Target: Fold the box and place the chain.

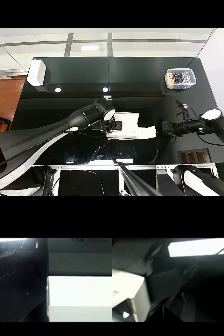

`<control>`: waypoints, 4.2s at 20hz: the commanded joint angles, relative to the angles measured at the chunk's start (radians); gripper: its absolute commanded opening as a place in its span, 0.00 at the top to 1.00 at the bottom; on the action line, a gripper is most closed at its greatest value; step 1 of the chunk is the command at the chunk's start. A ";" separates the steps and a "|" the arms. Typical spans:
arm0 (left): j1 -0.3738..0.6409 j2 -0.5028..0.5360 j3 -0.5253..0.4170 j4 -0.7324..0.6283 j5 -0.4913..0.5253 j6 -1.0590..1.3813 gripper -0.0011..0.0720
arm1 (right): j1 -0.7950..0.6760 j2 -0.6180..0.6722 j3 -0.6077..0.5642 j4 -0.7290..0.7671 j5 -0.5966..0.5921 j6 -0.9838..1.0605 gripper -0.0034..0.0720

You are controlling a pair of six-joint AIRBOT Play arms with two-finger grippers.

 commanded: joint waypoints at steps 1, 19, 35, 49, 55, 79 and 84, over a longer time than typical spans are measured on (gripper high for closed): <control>0.001 0.000 0.000 0.000 0.000 0.000 0.95 | 0.135 -0.093 -0.015 0.107 -0.060 -0.049 0.94; 0.001 0.000 0.000 0.001 0.005 0.000 0.94 | 0.247 -0.104 0.129 0.252 0.080 -0.101 0.23; 0.001 0.000 0.000 0.001 0.005 0.000 0.95 | 0.641 -0.100 0.290 -0.175 -0.175 0.525 0.41; 0.001 0.000 0.000 0.000 0.027 0.000 0.95 | 0.905 -0.180 0.368 -0.673 -0.164 1.138 0.51; 0.001 0.000 0.000 0.000 0.026 0.000 0.95 | 0.935 -0.199 0.368 -0.702 -0.124 1.182 0.51; 0.001 0.000 0.000 0.000 0.026 0.000 0.95 | 0.935 -0.214 0.393 -0.669 -0.134 1.177 0.83; 0.001 0.000 0.000 0.000 0.025 0.000 0.95 | 0.935 -0.211 0.425 -0.673 -0.033 1.112 0.53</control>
